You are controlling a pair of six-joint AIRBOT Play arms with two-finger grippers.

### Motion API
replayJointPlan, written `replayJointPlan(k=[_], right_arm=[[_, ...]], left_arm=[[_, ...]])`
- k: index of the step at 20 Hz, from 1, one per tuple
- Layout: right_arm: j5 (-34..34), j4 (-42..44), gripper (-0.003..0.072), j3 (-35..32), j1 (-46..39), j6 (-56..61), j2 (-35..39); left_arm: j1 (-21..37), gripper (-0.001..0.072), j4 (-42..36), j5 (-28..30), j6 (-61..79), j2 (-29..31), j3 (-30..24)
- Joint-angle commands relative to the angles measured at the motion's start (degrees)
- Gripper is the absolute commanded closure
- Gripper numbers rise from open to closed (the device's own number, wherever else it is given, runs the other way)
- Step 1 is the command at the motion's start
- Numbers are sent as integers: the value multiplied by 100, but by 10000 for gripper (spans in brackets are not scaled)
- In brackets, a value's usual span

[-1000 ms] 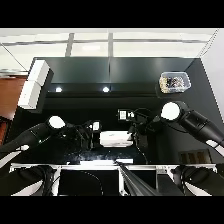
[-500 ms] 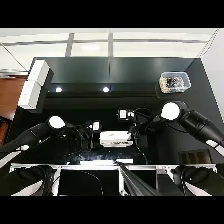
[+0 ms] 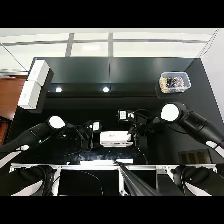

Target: Fold the box and place the chain.

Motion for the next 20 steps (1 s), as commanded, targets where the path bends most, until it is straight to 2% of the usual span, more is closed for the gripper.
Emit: replayJointPlan(k=[1,20], right_arm=[[13,-37,370,-55,13,28,-4],[39,-267,370,-46,0,345,4]], left_arm=[[-4,431,-2,2,-2,-4,2],[-4,430,0,2,-2,-4,2]])
